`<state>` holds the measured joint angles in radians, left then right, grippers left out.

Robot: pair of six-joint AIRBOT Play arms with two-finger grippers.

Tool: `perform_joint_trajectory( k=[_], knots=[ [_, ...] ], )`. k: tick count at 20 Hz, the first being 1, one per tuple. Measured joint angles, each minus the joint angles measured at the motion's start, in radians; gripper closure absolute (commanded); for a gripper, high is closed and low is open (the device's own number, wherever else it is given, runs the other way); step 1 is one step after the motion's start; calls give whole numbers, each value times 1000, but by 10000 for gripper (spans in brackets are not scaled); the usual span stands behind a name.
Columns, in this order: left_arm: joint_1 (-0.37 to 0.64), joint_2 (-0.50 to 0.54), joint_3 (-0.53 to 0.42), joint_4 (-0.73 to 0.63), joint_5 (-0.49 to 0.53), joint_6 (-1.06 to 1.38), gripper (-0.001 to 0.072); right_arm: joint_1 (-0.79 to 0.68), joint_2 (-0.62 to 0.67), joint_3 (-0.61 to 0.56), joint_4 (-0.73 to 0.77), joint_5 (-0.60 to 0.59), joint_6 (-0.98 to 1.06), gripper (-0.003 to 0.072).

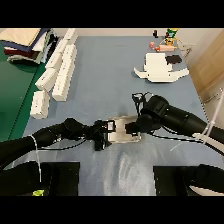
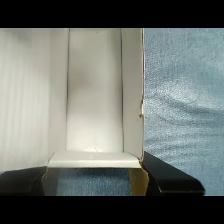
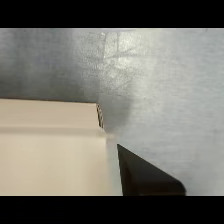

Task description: Fold the box.

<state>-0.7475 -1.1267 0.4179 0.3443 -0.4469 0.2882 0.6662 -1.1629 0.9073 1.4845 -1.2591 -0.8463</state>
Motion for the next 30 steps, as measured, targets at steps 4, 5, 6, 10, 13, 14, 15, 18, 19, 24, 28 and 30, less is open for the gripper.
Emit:
perform_joint_trajectory(
  k=[4, 5, 6, 10, 13, 14, 15, 18, 19, 24, 28, 30],
  knots=[
    [0, 0, 0, 0, 0, 0, 243, -47, 73, 13, -9, -76, -34, 682],
    [0, 0, 0, 0, 0, 0, 243, -73, 80, 13, -8, -86, -55, 682],
    [0, 0, 0, 0, 0, 0, 243, -109, 83, 12, -7, -87, -82, 682],
    [0, 0, 0, 0, 0, -1, 243, -306, 43, 7, 61, -60, -245, 682],
    [0, 0, 0, 0, 0, -1, 243, -495, -23, 6, 250, 8, -438, 682],
    [0, 0, 0, 0, 0, -1, 243, -556, -52, 7, 337, 24, -517, 682],
    [0, 0, 0, 0, 0, -1, 243, -608, -79, 9, 424, 33, -591, 682],
    [0, 0, 0, 0, 0, -1, 243, -716, -167, 26, 658, 35, -801, 682],
    [0, 0, 0, 0, 0, -1, 243, -733, -195, 35, 722, 17, -867, 682],
    [0, 0, 0, 0, 0, -1, 243, -741, -309, 105, 928, -116, -1100, 682],
    [0, 0, 0, 0, 0, -1, 243, -701, -337, 137, 968, -187, -1154, 681],
    [0, 0, 0, 0, 0, -1, 243, -677, -341, 146, 967, -203, -1167, 681]
  ],
)
